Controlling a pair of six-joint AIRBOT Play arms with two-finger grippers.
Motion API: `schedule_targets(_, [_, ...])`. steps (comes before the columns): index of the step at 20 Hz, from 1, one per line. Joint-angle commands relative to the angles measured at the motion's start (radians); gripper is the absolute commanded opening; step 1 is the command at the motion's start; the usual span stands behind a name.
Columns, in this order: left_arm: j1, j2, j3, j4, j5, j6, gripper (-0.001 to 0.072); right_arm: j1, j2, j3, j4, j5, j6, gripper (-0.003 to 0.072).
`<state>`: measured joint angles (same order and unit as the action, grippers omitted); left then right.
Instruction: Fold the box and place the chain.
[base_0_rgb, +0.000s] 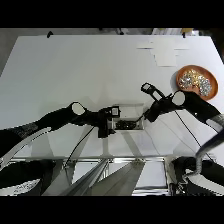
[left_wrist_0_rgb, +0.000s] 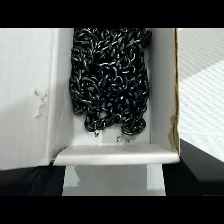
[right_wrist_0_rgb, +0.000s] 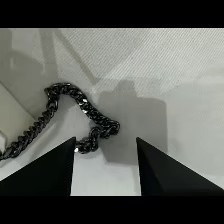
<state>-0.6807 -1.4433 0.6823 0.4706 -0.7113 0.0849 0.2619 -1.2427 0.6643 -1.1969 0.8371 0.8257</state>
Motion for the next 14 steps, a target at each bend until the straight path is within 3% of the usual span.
schedule_targets(1, [0.0,0.0,-0.001,0.0,0.0,0.0,0.0254,0.005,-0.038,-0.009,0.011,-0.016,0.048,0.031])
schedule_targets(3, [0.0,0.0,-0.001,0.0,0.0,0.0,0.0254,0.005,-0.039,-0.009,0.026,-0.02,0.065,0.0285])
schedule_targets(8, [0.0,0.0,-0.001,0.0,0.0,0.0,0.0254,0.005,-0.031,-0.009,0.026,-0.013,0.065,0.0037])
schedule_targets(14, [0.0,0.0,-0.001,0.0,0.0,0.0,0.0254,0.005,0.143,-0.009,0.012,-0.01,0.065,0.0016])
